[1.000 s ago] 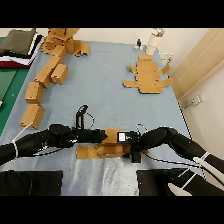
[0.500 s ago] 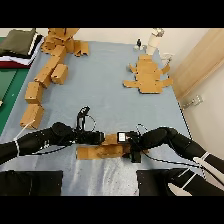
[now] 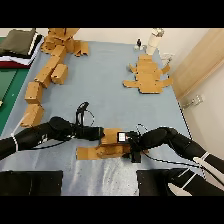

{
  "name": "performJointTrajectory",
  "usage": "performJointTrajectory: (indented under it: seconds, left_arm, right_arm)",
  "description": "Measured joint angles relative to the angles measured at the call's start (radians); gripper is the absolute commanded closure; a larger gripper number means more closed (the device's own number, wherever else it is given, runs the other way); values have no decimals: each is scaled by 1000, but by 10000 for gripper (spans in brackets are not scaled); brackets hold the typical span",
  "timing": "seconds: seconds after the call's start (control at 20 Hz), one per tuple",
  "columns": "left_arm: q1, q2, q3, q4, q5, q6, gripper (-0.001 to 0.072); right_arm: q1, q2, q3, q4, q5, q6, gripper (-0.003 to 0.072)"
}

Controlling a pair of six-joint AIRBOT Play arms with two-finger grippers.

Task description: Fold the box.

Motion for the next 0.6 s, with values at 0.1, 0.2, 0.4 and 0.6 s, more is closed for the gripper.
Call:
performJointTrajectory:
  seconds: [0.1, 0.2, 0.4, 0.6]
  left_arm:
    - [35, 0, 17, 8, -52, 15, 700]
    - [62, 0, 36, 14, -96, 40, 700]
    - [104, 19, 73, 21, -170, 118, 701]
    - [187, 125, 83, 153, -261, 139, 701]
  right_arm:
    - [0, 0, 0, 0, 0, 0, 186]
    - [0, 0, 0, 0, 0, 0, 186]
    - [0, 0, 0, 0, 0, 0, 186]
    - [0, 0, 0, 0, 0, 0, 186]
